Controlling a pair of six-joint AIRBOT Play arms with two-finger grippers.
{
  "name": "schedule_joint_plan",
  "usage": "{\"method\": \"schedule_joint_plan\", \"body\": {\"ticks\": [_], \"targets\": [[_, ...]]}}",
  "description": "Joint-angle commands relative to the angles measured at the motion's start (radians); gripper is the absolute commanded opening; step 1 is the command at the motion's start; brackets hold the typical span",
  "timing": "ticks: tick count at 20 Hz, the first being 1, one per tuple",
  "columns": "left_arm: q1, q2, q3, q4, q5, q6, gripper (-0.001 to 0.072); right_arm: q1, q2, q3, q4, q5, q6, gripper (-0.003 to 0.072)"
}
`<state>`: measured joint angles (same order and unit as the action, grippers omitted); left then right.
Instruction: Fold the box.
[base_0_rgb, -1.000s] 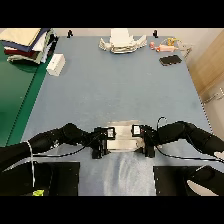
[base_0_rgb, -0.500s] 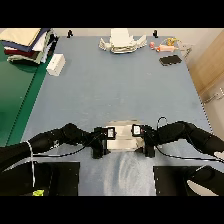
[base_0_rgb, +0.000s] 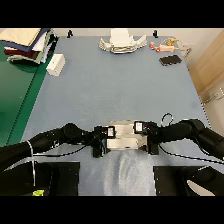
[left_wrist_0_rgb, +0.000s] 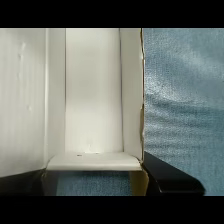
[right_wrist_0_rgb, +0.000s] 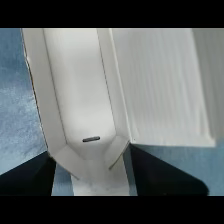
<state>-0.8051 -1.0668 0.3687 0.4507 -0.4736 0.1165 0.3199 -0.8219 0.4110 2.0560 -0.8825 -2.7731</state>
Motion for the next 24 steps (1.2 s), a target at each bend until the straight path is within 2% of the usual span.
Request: {"method": "schedule_joint_plan", "body": {"ticks": [1,4,7,9,10,11,14,15,20,24], "targets": [[0.001,0.001,0.0,0.001,-0.008,0.0,0.0444,0.0,0.077,0.014,-0.154,-0.112,0.192,0.072],[0.001,0.001,0.0,0.001,-0.008,0.0,0.0444,0.0,0.156,0.031,-0.163,-0.259,0.398,0.072],[0.001,0.001,0.0,0.001,-0.008,0.0,0.0444,0.0,0.229,0.105,-0.109,-0.347,0.776,0.0708],[0.001,0.001,0.0,0.001,-0.008,0.0,0.0444,0.0,0.238,0.129,0.056,-0.314,0.863,0.0461],[0.001,0.001,0.0,0.001,-0.008,0.0,0.0444,0.0,0.225,0.128,0.138,-0.275,0.861,0.0197],[0.001,0.001,0.0,0.001,-0.008,0.0,0.0444,0.0,0.198,0.128,0.196,-0.213,0.857,0.0004],[0.001,0.001,0.0,0.001,-0.008,0.0,0.0444,0.0,0.067,0.13,0.243,0.013,0.858,0.0003],[0.001,0.001,0.0,0.001,-0.008,0.0,0.0444,0.0,0.013,0.14,0.249,0.051,0.858,0.0003],[0.001,0.001,0.0,0.001,-0.008,0.0,0.0444,0.0,-0.256,0.275,0.22,0.062,0.842,0.0002],[0.001,0.001,0.0,0.001,-0.008,0.0,0.0444,0.0,-0.395,0.288,0.193,0.041,0.817,0.0002]]}}
